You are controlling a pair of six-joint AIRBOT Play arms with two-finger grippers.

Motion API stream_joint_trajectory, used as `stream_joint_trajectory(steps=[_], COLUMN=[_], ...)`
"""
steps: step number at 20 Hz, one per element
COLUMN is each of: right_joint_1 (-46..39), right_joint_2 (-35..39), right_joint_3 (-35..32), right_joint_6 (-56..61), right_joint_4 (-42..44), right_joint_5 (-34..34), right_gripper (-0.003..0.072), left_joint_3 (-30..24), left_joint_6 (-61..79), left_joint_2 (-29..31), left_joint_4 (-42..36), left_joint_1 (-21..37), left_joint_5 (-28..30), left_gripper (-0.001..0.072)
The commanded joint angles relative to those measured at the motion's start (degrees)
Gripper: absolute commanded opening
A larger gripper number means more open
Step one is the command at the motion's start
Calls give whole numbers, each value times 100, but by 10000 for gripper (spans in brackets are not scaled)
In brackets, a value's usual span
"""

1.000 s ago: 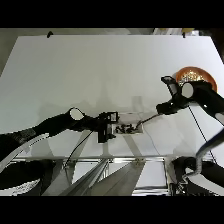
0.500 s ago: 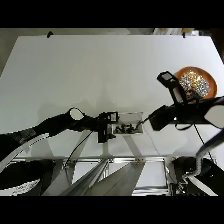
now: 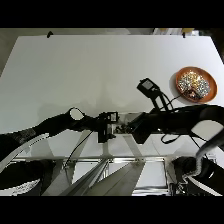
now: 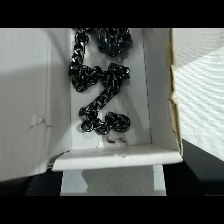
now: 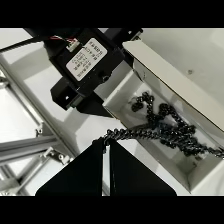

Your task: Fold the box and place the chain.

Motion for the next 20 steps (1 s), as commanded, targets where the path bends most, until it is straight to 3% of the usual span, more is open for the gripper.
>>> stream_joint_trajectory(steps=[1, 4, 6, 7, 10, 11, 14, 15, 20], right_joint_1=[98, 96, -31, -166, -730, -994, -1969, -2291, -3477], right_joint_2=[-645, -1228, -1294, -1244, -1023, -962, -942, -1003, -2044], right_joint_3=[0, 0, 13, 90, 623, 839, 1102, 1099, 1084], right_joint_6=[17, 15, 15, 9, 11, 11, 7, -28, -28], right_joint_4=[-28, -142, -236, -247, -721, -944, -1381, -1576, -2483], right_joint_5=[-87, -42, 227, 476, 1080, 1220, 1204, 1180, 1185], right_gripper=[12, 43, 243, 248, 227, 162, 138, 26, 26], left_joint_3=[-2, -2, -2, -2, -2, -2, -2, -2, -2], left_joint_6=[0, 0, 0, 0, 0, 0, 0, 0, 0], left_joint_2=[2, 2, 2, 2, 2, 2, 2, 2, 2], left_joint_4=[0, 0, 0, 0, 0, 0, 0, 0, 0], left_joint_1=[2, 2, 2, 2, 2, 2, 2, 2, 2], left_joint_5=[2, 0, 0, 0, 0, 2, 0, 0, 0], left_gripper=[205, 205, 205, 205, 205, 205, 205, 205, 205])
